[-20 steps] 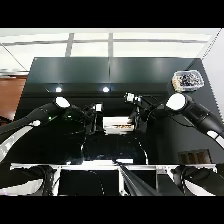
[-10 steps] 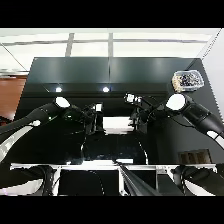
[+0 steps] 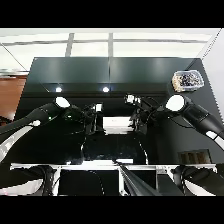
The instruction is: Fold the box and place the chain.
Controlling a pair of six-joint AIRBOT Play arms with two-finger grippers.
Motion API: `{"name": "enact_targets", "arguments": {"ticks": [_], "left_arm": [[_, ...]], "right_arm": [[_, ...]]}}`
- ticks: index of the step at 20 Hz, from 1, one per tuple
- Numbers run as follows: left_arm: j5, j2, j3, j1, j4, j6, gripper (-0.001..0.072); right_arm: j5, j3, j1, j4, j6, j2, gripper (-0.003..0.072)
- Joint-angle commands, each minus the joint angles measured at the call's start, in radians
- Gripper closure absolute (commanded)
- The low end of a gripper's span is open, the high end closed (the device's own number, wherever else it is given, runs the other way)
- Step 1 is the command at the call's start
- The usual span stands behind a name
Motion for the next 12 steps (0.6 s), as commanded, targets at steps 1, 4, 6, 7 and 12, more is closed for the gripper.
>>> {"name": "enact_targets", "arguments": {"ticks": [1,4,6,7,12], "left_arm": [[0.001,-0.001,-0.001,0.000,-0.001,0.000,0.0246],[0.000,-0.001,-0.001,0.000,-0.001,0.000,0.0246],[0.000,-0.001,-0.001,0.000,-0.001,0.000,0.0246],[0.000,-0.001,-0.001,0.000,-0.001,0.000,0.0246],[0.000,-0.001,-0.001,0.000,-0.002,0.000,0.0246]], "right_arm": [[-0.001,-0.006,0.000,-0.006,0.026,-0.004,0.0399],[0.012,0.001,0.000,-0.008,0.091,0.003,0.0399],[0.073,0.043,-0.002,-0.005,0.216,0.023,0.0399],[0.109,0.068,-0.006,-0.002,0.305,0.037,0.0400],[0.127,0.023,-0.023,0.224,0.597,0.056,0.0671]]}}
